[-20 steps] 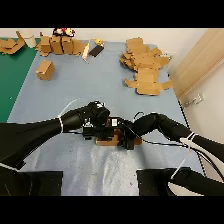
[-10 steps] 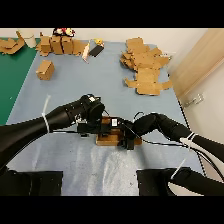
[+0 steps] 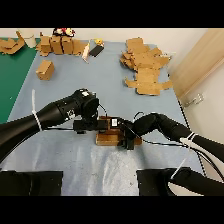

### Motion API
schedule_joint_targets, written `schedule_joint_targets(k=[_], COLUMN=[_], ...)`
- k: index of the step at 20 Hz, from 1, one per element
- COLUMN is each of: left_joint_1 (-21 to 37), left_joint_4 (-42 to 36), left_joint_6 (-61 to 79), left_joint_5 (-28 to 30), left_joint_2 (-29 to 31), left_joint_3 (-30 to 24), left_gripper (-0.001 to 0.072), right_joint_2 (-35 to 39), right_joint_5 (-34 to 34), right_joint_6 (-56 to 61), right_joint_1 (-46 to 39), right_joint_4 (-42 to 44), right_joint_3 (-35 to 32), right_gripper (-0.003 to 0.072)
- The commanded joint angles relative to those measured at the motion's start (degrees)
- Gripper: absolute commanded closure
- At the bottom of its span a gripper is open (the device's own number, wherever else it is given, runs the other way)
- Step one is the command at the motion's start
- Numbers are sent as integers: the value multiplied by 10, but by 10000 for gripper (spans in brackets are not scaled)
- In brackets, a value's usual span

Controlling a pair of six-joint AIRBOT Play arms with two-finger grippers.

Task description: Fold the box.

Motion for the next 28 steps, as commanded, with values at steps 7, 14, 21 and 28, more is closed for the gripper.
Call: schedule_joint_targets(k=[7,14,21,28], left_joint_1=[50,86,222,240], left_joint_4=[1,-100,-319,-382], left_joint_6=[169,593,976,1215], left_joint_5=[-50,31,96,182], left_joint_2=[45,192,126,56], left_joint_3=[0,-120,-249,-241], left_gripper=[697,697,696,696], right_joint_2=[0,0,0,0], right_joint_5=[0,0,0,0], right_joint_6=[0,0,0,0], right_joint_1=[0,0,0,0], right_joint_4=[0,0,0,0], right_joint_3=[0,0,0,0], right_gripper=[181,182,181,182])
